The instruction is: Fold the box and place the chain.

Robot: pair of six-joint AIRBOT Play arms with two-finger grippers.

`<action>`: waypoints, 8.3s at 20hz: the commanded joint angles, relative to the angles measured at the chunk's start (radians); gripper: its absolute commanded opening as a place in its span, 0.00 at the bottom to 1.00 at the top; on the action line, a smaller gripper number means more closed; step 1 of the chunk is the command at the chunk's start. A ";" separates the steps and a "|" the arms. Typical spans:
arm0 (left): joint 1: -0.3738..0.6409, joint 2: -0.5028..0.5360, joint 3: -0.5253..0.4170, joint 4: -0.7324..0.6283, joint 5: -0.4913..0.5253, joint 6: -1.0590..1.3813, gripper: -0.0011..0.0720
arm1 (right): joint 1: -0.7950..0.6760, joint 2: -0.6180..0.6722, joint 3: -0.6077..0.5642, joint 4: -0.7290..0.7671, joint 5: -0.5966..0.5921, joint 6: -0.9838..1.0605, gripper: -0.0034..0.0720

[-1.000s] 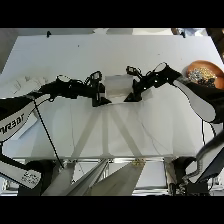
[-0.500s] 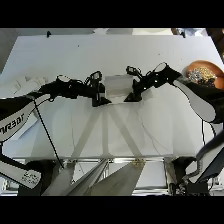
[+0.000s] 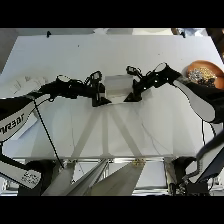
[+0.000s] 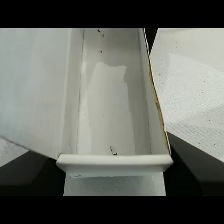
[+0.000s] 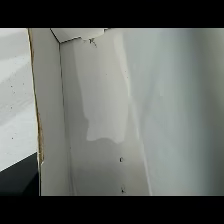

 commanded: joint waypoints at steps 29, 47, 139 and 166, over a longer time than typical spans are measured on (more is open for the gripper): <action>0.006 0.034 0.000 0.198 0.060 0.000 0.55 | -0.185 0.233 0.000 -0.050 0.271 0.109 0.08; 0.006 0.034 0.000 0.198 0.060 0.000 0.55 | 0.098 0.229 0.000 -0.084 -0.252 0.430 0.06; 0.006 0.034 0.000 0.198 0.060 0.000 0.55 | 0.094 0.198 -0.008 -0.269 -0.103 0.447 0.07; 0.006 0.034 0.000 0.198 0.057 0.000 0.55 | -0.261 0.325 -0.270 -0.177 -0.114 0.904 0.07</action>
